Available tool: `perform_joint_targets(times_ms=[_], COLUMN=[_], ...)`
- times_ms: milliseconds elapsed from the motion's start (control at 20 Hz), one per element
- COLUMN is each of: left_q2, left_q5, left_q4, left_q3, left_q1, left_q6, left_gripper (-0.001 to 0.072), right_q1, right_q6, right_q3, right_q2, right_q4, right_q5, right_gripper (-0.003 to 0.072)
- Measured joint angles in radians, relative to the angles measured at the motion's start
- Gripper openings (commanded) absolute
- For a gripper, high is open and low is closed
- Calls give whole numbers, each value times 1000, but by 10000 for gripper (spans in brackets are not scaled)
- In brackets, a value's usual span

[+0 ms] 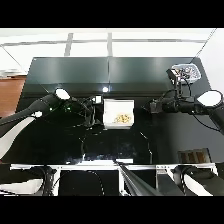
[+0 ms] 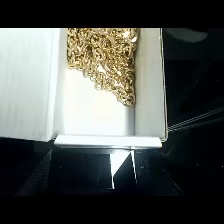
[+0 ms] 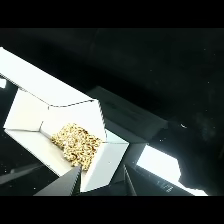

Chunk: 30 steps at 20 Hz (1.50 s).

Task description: Fold the box and place the chain.

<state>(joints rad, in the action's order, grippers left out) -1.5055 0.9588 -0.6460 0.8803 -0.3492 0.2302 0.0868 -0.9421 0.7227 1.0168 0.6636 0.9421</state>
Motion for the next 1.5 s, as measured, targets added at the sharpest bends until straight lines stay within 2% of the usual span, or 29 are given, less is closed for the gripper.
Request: perform_joint_targets(times_ms=[450,500,550,600,650,700,950,1150,1300,1500], left_q2=[-8,-9,-10,-11,-11,-11,-12,-12,-12,-12], left_q5=[-8,-10,-13,-15,-15,-14,-14,-14,-15,-17], left_q4=[50,50,49,49,49,49,47,46,45,45], left_q3=[1,2,2,2,3,3,3,3,3,3], left_q1=[-26,-31,-34,-37,-40,-43,-50,-51,-51,-51], left_q6=[2,1,0,0,0,-1,-2,-2,-2,-3], left_gripper=[703,666,554,454,455,454,455,454,454,454], right_q1=[0,0,0,0,0,0,14,66,111,135], right_q6=[0,0,0,0,-4,-23,-84,-99,-18,272], right_q3=[0,0,0,0,0,0,18,125,184,225], right_q2=[1,1,1,2,2,4,71,233,328,345], right_q4=[0,-1,-1,-1,-1,-2,-101,-164,-169,-89], right_q5=[-19,-23,-28,-37,-50,-71,-220,-280,-240,-33], right_gripper=[319,319,321,359,640,720,720,720,720,720])
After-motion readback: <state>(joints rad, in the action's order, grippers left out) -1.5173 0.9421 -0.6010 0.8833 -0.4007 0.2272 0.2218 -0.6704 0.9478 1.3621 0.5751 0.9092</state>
